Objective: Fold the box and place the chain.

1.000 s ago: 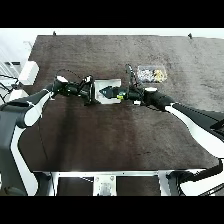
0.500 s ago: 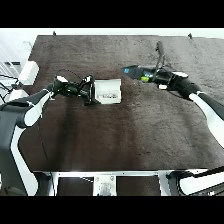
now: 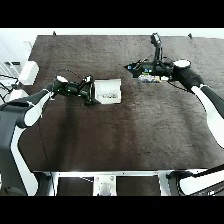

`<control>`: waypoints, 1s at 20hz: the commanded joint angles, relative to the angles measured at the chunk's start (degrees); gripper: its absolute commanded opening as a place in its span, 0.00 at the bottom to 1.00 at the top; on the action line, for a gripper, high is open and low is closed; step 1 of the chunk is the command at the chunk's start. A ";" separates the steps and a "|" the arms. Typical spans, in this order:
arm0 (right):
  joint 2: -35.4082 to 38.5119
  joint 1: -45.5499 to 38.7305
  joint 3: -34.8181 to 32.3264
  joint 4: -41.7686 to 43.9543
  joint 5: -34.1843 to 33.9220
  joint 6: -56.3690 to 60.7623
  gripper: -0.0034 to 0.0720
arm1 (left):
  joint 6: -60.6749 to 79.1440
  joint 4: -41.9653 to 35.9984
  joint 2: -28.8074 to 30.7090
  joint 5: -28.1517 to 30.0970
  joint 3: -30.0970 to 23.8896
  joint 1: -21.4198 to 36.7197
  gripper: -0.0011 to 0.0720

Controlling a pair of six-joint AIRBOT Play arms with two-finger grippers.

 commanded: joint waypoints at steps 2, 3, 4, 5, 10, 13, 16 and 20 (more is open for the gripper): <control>-4.15 2.12 4.37 -8.48 -2.45 0.39 0.07 | 0.02 0.02 0.00 0.02 0.00 0.00 0.67; -4.98 2.25 5.16 -9.73 -2.01 0.70 0.07 | 0.02 0.02 0.00 0.02 0.00 -0.02 0.67; -5.73 2.62 5.99 -11.39 -1.03 1.75 0.06 | 0.02 0.02 0.00 0.02 0.00 -0.02 0.67; -6.27 3.13 6.69 -13.09 0.46 1.92 0.07 | 0.02 0.02 0.00 0.02 0.00 0.00 0.67; -6.78 6.34 7.48 -19.80 3.08 3.63 0.06 | 0.02 0.02 0.00 0.02 0.00 0.00 0.67; -6.78 7.82 7.50 -22.49 5.20 4.50 0.06 | 0.02 0.02 0.00 0.02 0.00 -0.02 0.67; -6.78 8.28 8.35 -22.40 11.30 4.48 0.07 | 0.02 0.02 0.00 0.02 0.00 -0.02 0.67; -6.78 9.14 11.08 -22.25 14.60 4.57 0.24 | 0.02 0.02 0.00 0.02 0.00 -0.02 0.67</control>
